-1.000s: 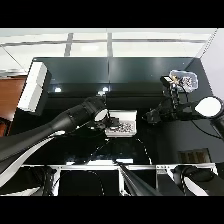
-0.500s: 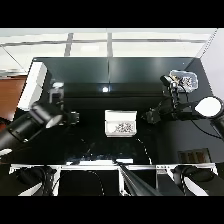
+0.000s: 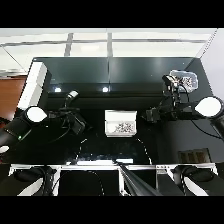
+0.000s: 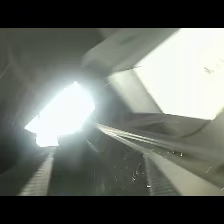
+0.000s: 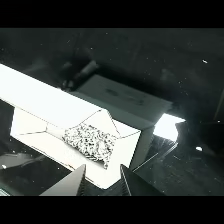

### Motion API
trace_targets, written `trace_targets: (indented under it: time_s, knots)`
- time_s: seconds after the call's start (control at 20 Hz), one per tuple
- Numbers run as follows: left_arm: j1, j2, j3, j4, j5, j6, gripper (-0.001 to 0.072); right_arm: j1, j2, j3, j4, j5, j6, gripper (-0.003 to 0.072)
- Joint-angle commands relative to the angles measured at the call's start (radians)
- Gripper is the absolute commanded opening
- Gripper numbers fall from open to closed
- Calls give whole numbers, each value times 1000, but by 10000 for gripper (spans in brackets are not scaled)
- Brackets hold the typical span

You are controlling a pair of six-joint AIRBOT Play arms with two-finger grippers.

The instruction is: Fold the box and place the chain.

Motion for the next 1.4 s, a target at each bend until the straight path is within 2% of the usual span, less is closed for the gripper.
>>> trace_targets:
  time_s: [0.0, 0.15, 0.4, 0.65, 1.1, 1.15, 1.2, 1.25, 1.3, 1.35]
  knots:
    - [-72, -21, -8, -147, 14, 738, 716, 0, 1, 0, 2, 1, 29, 237]
    - [-132, -110, -7, -233, 61, 835, 716, 0, 1, 0, 2, 1, 35, 237]
    - [-132, -232, -7, -357, 58, 890, 716, 0, 1, 0, 2, 1, 36, 237]
    - [-133, -256, 7, -435, 76, 909, 716, 0, 1, 0, 2, 0, 35, 237]
    - [-201, -308, 69, -423, 85, 909, 713, 0, 1, 0, 1, -9, 35, 237]
    - [-207, -308, 69, -420, 93, 909, 696, 0, 1, 0, 1, -15, 35, 237]
    - [-209, -308, 69, -420, 97, 908, 630, 0, 1, 0, 1, -24, 35, 237]
    - [-209, -308, 69, -420, 97, 908, 522, 0, 1, 0, 2, -40, 35, 237]
    - [-209, -308, 69, -421, 100, 907, 463, 3, 0, 0, 2, -71, 35, 239]
    - [-209, -308, 69, -422, 104, 904, 463, 10, 0, 0, 6, -118, 38, 378]
